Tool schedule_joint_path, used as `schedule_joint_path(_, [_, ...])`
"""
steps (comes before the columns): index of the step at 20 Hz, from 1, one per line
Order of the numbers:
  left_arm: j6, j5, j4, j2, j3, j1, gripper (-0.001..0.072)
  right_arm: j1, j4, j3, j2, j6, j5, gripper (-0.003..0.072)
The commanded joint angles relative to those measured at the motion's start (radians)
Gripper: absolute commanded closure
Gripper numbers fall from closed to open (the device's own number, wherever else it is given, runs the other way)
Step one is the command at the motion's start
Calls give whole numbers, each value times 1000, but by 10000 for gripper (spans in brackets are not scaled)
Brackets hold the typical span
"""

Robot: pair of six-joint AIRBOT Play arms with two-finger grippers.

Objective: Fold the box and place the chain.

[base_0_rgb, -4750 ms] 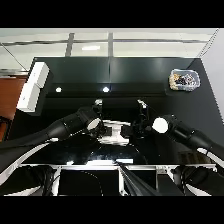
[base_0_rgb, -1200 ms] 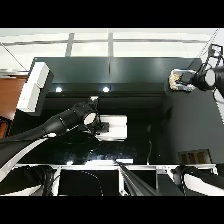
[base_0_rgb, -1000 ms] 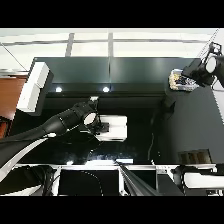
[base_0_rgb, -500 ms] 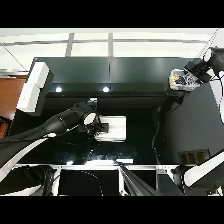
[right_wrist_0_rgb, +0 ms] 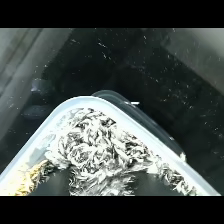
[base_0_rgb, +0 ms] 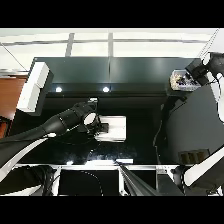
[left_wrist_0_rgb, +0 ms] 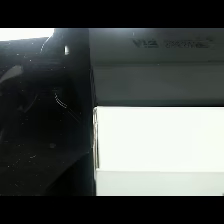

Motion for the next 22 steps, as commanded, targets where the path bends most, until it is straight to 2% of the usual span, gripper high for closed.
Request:
schedule_joint_path(1, [0,0,0,0,0,1,679,0,55,2,3,-31,4,560])
schedule_joint_path(2, [0,0,0,0,1,1,679,0,55,2,15,-62,10,642])
schedule_joint_path(3, [0,0,0,0,0,1,680,-1,53,3,32,-98,18,670])
schedule_joint_path(13, [0,0,0,0,1,1,680,-3,50,3,362,-461,8,672])
schedule_joint_path(19, [0,0,-8,0,1,1,679,12,254,3,625,-782,86,673])
schedule_joint_path(22, [0,2,-29,0,1,1,679,18,314,3,763,-823,95,675])
